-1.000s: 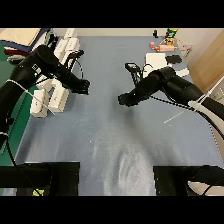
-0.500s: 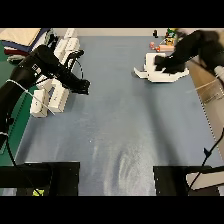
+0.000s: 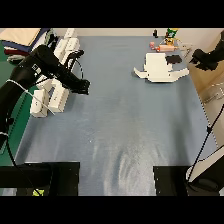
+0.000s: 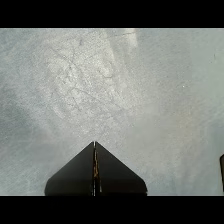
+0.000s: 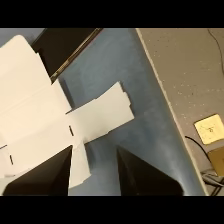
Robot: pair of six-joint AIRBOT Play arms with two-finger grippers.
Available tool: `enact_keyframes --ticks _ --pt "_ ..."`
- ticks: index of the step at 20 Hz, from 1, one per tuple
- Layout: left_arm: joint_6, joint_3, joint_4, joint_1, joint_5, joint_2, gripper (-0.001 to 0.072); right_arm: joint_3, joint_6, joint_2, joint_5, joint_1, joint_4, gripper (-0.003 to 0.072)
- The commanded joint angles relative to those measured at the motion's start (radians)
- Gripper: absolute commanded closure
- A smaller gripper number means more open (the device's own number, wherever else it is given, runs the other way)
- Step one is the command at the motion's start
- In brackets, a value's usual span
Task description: Fold the box.
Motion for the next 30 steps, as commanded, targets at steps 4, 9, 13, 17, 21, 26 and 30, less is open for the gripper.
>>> enact_keyframes --ticks 4,9,13,17,21,26,30 --pt "0.0 0.001 0.0 0.0 0.0 -0.001 0.0696 0.028 -0.114 -0.146 0.193 -0.046 0.095 0.0255" --pt "0.0 0.001 0.0 0.0 0.0 -0.001 0.0696 0.028 -0.114 -0.194 0.256 -0.045 0.108 0.0256" --pt "0.0 0.001 0.0 0.0 0.0 -0.001 0.0696 0.028 -0.217 -0.207 0.248 -0.044 0.217 0.0304" --pt "0.0 0.001 0.0 0.0 0.0 -0.001 0.0696 0.028 -0.269 -0.207 0.201 -0.045 0.272 0.0326" --pt "0.0 0.001 0.0 0.0 0.0 -0.001 0.0696 0.028 -0.269 -0.207 0.171 -0.045 0.273 0.0327" --pt "0.0 0.001 0.0 0.0 0.0 -0.001 0.0696 0.028 -0.319 -0.204 0.023 -0.044 0.298 0.0431" --pt "0.0 0.001 0.0 0.0 0.0 -0.001 0.0696 0.028 -0.364 -0.173 -0.098 -0.043 0.349 0.0687"
